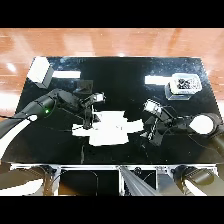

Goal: Fold the box and place the chain.

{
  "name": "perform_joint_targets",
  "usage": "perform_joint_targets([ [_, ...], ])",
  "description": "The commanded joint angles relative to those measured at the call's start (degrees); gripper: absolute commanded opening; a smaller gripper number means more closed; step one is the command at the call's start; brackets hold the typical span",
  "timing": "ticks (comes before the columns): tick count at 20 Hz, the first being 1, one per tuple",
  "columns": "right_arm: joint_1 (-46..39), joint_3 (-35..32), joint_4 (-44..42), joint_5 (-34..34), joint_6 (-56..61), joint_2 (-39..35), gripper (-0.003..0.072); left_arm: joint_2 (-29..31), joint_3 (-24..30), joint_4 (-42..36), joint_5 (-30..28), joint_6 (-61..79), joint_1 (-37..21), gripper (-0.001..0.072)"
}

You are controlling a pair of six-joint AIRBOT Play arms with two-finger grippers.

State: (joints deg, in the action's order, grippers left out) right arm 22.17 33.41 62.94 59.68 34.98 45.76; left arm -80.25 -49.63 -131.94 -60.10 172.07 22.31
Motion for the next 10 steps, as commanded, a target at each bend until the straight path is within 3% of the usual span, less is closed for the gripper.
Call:
perform_joint_targets([
  [1, 0.87, -0.35, -0.31, -1.7, -1.33, 0.04, 0.0708, 0.04, 0.0, 0.17, -1.05, -0.24, -0.07, 0.0245],
  [2, 0.87, -0.35, -0.28, -1.84, -1.33, 0.04, 0.0708, 0.02, 0.0, 0.26, -1.29, -0.22, -0.07, 0.019],
  [8, 0.87, -0.35, -0.31, -1.99, -1.33, 0.07, 0.0708, -0.61, 0.04, 0.92, -1.42, -1.33, 0.35, 0.0182],
  [9, 0.87, -0.37, -0.26, -1.97, -1.33, 0.11, 0.0708, -0.87, 0.04, 1.01, -1.49, -1.53, 0.57, 0.0052],
  [10, 0.87, -0.48, 0.13, -1.97, -1.36, 0.11, 0.0708, -1.03, 0.04, 0.96, -1.6, -1.49, 0.63, 0.0015],
])
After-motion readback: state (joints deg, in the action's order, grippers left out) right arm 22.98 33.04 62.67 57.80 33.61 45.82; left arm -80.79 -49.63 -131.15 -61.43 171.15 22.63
